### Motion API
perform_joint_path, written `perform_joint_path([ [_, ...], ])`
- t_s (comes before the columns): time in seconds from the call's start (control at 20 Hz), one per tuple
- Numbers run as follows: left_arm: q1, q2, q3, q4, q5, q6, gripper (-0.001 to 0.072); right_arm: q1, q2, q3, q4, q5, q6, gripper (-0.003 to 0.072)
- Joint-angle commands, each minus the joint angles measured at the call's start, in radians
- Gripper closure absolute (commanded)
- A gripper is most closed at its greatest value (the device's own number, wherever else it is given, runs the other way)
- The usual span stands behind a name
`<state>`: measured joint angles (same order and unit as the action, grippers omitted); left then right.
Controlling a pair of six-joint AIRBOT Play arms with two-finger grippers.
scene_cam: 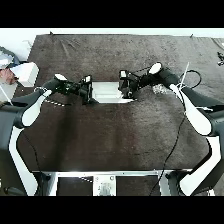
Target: Fold the box and place the chain.
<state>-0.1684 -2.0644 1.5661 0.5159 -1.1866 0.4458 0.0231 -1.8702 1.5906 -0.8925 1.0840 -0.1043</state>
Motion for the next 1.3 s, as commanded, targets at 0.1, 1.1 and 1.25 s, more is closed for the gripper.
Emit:
perform_joint_path([
  [0.1,0.000,0.000,0.000,0.000,0.000,0.000,0.0347,-0.005,0.057,0.001,0.074,0.079,0.083,0.0548],
  [1.1,0.000,0.000,0.000,0.000,0.000,0.000,0.0347,0.040,0.043,-0.129,0.426,-0.394,0.079,0.0700],
  [1.25,0.000,0.000,0.000,0.000,0.000,0.000,0.0347,0.040,0.043,-0.173,0.425,-0.435,0.071,0.0699],
])
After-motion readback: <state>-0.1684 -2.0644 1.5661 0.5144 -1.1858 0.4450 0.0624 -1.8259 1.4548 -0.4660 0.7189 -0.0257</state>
